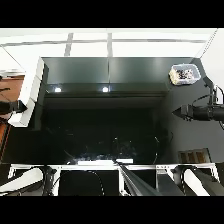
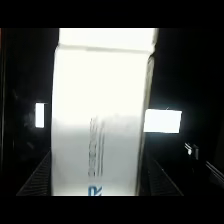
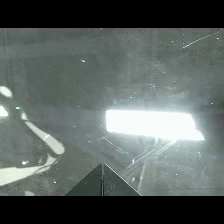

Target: Fold the box and place the chain.

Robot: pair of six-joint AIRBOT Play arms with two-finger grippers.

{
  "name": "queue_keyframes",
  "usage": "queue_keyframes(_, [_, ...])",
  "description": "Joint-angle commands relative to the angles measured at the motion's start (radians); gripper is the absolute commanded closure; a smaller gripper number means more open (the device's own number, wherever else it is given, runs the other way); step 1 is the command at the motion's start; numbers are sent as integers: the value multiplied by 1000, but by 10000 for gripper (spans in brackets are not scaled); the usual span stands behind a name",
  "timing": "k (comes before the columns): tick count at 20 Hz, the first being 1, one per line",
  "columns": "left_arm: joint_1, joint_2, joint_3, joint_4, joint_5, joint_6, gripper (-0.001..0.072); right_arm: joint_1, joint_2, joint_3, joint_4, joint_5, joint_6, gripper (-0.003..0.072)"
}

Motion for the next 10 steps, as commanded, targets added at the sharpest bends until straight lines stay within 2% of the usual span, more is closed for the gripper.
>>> queue_keyframes(1, [-31, -8, 69, -6, -73, -6, 3, 0, 1, 0, 29, 0, 6, 674])
queue_keyframes(4, [-46, -8, 212, -14, -192, -210, 6, 24, 1, 0, 80, -35, 5, 674])
queue_keyframes(5, [-48, -7, 266, -25, -235, -296, 52, 48, 1, 1, 178, -106, -5, 674])
queue_keyframes(6, [-55, -3, 308, -48, -272, -357, 216, 87, 1, 2, 318, -203, -58, 674])
queue_keyframes(7, [-62, 9, 336, -107, -296, -374, 478, 138, 1, 10, 421, -296, -126, 674])
queue_keyframes(8, [-74, 31, 343, -182, -290, -362, 661, 207, 0, 24, 458, -405, -166, 674])
queue_keyframes(10, [-124, 90, 337, -305, -260, -336, 687, 344, -13, 59, 341, -574, -174, 674])
